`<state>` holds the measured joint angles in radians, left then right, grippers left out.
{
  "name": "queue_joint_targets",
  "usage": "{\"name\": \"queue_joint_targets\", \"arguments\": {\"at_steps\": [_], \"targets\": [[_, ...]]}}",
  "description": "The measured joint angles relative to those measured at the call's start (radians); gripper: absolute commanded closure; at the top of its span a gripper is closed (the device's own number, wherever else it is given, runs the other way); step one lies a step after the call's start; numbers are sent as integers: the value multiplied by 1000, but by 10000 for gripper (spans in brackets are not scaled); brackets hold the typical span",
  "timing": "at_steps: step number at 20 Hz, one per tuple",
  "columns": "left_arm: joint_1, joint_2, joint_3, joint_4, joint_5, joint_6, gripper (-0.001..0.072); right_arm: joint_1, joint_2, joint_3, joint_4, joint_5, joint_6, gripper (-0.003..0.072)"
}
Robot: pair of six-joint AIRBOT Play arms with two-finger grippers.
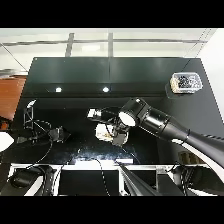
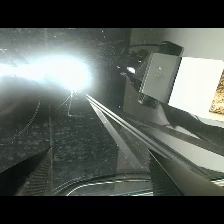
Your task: Fold the box and place the chain.
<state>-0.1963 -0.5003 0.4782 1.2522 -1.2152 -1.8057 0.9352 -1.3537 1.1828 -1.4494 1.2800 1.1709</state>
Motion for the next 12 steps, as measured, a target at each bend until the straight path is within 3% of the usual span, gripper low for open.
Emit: {"name": "queue_joint_targets", "arguments": {"at_steps": [2, 4, 12], "targets": [[0, 0, 0, 0, 0, 0, 0, 0, 0, 0, 2, 0, 0, 648], [0, 0, 0, 0, -1, 0, 1, 0, 0, 0, 6, 0, 0, 530], [0, 0, 0, 0, -7, 0, 0, 0, 0, 0, 8, -5, 0, 564]]}}
